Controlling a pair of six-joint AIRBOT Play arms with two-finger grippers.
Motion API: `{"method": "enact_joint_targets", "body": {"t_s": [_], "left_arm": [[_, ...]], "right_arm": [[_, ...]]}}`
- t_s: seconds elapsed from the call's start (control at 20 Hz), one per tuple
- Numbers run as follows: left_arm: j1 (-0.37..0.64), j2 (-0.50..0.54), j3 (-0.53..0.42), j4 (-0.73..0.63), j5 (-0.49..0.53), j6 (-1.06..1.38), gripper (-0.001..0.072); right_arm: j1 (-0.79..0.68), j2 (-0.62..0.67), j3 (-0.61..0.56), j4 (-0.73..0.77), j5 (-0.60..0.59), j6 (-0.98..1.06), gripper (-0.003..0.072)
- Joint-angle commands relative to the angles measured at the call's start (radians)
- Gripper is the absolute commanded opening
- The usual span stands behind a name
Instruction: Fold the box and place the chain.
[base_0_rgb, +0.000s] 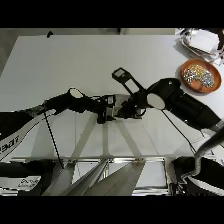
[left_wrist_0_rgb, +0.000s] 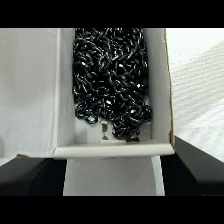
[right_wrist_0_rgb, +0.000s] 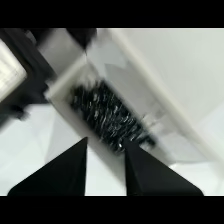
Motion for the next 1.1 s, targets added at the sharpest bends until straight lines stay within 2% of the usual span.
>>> {"method": "enact_joint_targets", "body": {"t_s": [0.0,0.1,0.25,0.35,0.4,0.7,0.85,1.05], "left_arm": [[0.0,0.0,0.0,0.0,0.0,0.0,0.0271],[0.0,0.0,0.0,0.0,0.0,0.0,0.0271],[0.0,0.0,0.0,0.0,0.0,0.0,0.0271],[0.0,0.0,0.0,0.0,0.0,0.0,0.0271],[0.0,0.0,0.0,0.0,0.0,0.0,0.0271],[0.0,0.0,0.0,0.0,0.0,0.0,0.0271],[0.0,0.0,0.0,0.0,0.0,0.0,0.0271],[0.0,0.0,0.0,0.0,0.0,0.0,0.0271]], "right_arm": [[-0.063,0.012,0.166,-0.004,0.048,-0.133,0.0208],[-0.158,0.005,0.186,0.101,0.034,-0.298,0.0208],[-0.333,-0.068,0.186,0.358,0.129,-0.594,0.0212],[-0.414,-0.139,0.186,0.449,0.192,-0.72,0.0239],[-0.437,-0.175,0.186,0.47,0.213,-0.748,0.0299],[-0.408,-0.318,0.185,0.522,0.327,-0.884,0.0312],[-0.37,-0.319,0.174,0.527,0.344,-0.909,0.0312],[-0.32,-0.287,0.074,0.515,0.351,-0.914,0.0313]]}}
